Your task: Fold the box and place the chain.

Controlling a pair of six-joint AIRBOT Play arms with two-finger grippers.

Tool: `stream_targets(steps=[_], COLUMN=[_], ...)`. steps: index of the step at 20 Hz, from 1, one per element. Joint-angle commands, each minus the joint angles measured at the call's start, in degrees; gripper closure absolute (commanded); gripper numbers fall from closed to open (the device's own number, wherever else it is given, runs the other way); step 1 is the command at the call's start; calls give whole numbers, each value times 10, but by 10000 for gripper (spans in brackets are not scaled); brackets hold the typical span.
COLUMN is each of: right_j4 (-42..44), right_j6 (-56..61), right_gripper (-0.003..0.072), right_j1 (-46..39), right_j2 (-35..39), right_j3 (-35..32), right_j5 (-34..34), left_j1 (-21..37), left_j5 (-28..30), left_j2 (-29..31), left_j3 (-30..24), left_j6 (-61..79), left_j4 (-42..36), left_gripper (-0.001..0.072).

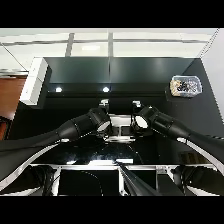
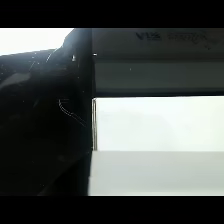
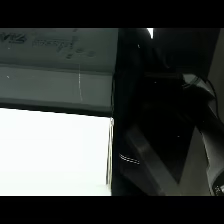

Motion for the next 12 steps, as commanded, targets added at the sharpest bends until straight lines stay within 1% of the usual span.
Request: stream_targets(steps=[1,2,3,7,9,12], right_j4=[1,1,1,-20,-27,-25], right_j6=[3,3,3,1,-10,-30], right_gripper=[475,344,291,292,291,292], right_j1=[0,0,0,0,-1,-9], right_j2=[0,0,1,19,44,105], right_j3=[1,1,1,1,1,2], right_j5=[-5,-5,-5,-2,-3,4], left_j1=[0,0,0,0,0,0], left_j5=[0,0,0,-2,-2,-1], left_j2=[0,0,0,0,0,0], left_j3=[0,0,0,0,0,0], left_j6=[0,0,0,0,0,0], left_j4=[-1,-1,-1,-1,-1,-1], left_gripper=[679,679,679,679,679,679])
